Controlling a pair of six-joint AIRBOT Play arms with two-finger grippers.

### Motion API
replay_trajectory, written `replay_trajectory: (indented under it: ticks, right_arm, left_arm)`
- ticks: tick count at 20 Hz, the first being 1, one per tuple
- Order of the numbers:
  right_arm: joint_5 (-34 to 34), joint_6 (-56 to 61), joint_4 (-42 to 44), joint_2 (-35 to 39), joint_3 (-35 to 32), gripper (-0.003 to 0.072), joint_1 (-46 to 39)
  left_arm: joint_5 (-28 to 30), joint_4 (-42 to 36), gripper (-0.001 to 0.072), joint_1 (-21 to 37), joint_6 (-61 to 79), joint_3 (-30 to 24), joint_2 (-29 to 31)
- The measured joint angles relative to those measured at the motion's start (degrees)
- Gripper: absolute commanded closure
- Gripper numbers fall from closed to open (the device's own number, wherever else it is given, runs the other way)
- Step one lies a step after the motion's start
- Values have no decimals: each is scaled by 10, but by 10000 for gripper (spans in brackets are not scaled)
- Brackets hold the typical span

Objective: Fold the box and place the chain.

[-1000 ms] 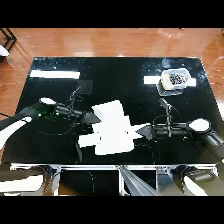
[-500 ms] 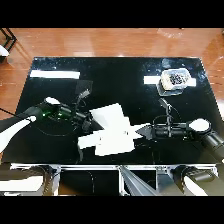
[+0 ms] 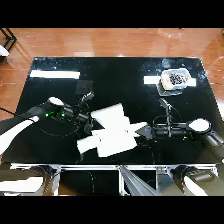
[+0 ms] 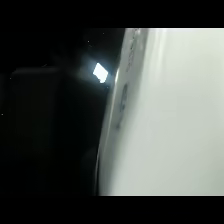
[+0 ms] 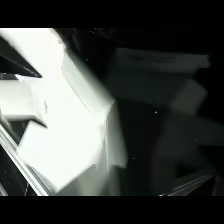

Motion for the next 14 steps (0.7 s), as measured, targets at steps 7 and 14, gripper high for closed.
replay_trajectory:
  ticks: [7, 14]
  right_arm:
    - [49, 17, -94, 0, 52, -12, -67]
    - [66, 2, -218, 0, 123, -13, -138]
  left_arm:
    - [0, 1, 689, -3, 26, 3, 2]
    - [74, 45, 690, -70, 100, 18, 77]
